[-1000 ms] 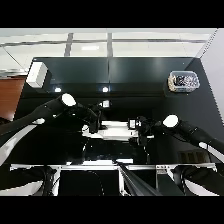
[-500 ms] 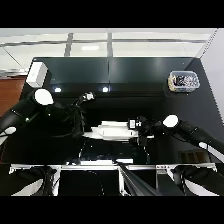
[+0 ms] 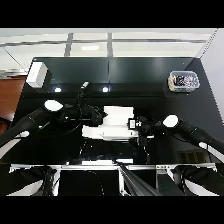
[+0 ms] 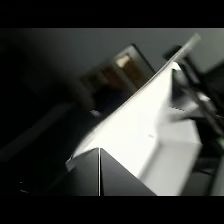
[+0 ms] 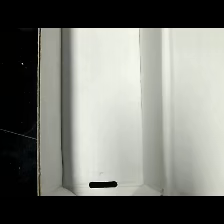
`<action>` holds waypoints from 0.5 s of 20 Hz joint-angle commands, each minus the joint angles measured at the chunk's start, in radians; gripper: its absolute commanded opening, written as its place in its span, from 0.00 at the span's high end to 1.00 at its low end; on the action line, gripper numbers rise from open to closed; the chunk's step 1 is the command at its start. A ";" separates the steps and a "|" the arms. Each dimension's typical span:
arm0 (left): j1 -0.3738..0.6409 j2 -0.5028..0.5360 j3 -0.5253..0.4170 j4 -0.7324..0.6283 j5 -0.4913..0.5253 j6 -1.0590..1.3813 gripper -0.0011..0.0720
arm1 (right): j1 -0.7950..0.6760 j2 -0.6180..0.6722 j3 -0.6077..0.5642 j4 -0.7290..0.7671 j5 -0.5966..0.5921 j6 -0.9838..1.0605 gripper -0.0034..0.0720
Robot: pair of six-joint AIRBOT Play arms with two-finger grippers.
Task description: Fold the box and place the chain.
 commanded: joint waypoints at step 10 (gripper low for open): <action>0.120 0.007 0.036 0.023 -0.036 0.017 0.95 | 0.000 -0.001 0.000 0.000 0.000 0.000 0.71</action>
